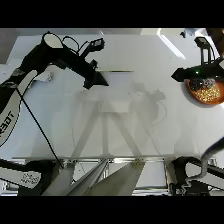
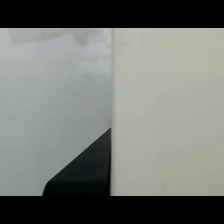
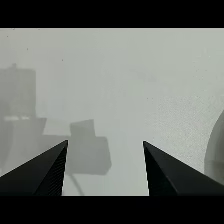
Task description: Fold the box and place the chain.
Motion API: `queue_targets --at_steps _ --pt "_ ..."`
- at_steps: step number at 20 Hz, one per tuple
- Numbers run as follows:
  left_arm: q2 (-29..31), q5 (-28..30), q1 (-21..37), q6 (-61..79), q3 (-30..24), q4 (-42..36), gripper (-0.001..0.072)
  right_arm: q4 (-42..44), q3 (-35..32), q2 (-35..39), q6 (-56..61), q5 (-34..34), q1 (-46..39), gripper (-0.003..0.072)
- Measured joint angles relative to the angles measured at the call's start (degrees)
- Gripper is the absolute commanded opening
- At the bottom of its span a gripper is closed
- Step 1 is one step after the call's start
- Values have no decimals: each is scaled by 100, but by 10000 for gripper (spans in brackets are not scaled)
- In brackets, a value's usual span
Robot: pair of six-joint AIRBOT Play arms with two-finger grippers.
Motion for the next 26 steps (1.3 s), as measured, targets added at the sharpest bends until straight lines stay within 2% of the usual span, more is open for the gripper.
queue_targets --at_steps 5,14,20,26 --pt "-378 212 -42 667 -284 -240 1 -4 0 0 0 0 -4 514" --pt "-623 1403 -50 1685 -1108 -280 0 -7 0 0 0 0 -4 514" --pt "-664 1867 -52 1810 -1224 -105 0 -7 0 0 -2 0 -4 514" --pt "-850 2009 -52 1838 -1237 -90 1 -7 0 0 -2 2 -4 514"
